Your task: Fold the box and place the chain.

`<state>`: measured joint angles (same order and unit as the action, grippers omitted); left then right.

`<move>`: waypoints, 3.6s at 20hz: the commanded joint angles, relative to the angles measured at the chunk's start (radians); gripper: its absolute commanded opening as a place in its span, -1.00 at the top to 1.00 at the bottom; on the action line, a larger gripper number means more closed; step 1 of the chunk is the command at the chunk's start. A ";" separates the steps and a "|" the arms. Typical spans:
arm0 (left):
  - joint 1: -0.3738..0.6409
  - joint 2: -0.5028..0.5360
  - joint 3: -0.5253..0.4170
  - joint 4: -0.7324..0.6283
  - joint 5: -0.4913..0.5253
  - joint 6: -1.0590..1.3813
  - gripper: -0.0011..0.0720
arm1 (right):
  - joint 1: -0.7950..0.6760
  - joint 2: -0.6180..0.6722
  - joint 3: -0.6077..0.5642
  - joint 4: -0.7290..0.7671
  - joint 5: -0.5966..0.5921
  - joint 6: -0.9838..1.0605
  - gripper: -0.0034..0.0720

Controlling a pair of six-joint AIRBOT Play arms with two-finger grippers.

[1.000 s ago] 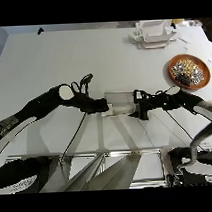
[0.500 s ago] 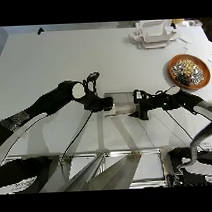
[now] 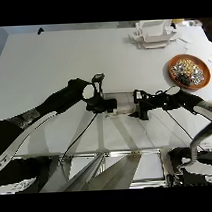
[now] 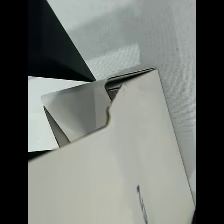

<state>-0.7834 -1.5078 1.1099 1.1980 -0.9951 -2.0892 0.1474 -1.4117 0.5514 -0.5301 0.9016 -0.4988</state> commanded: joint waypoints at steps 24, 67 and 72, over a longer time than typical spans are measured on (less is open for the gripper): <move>-0.072 -0.179 0.180 0.246 -0.161 -0.276 -0.09 | 0.000 0.001 0.000 0.000 0.000 0.000 -0.16; -0.077 -0.259 0.318 0.277 -0.326 -0.286 0.41 | 0.000 0.001 0.000 0.000 0.000 0.000 -0.16; -0.091 -0.277 0.318 0.277 -0.330 -0.286 0.74 | 0.000 0.001 0.000 0.000 0.000 0.000 -0.16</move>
<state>-0.8677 -1.7771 1.4269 1.4693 -1.3201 -2.3779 0.1474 -1.4117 0.5514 -0.5301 0.9016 -0.4988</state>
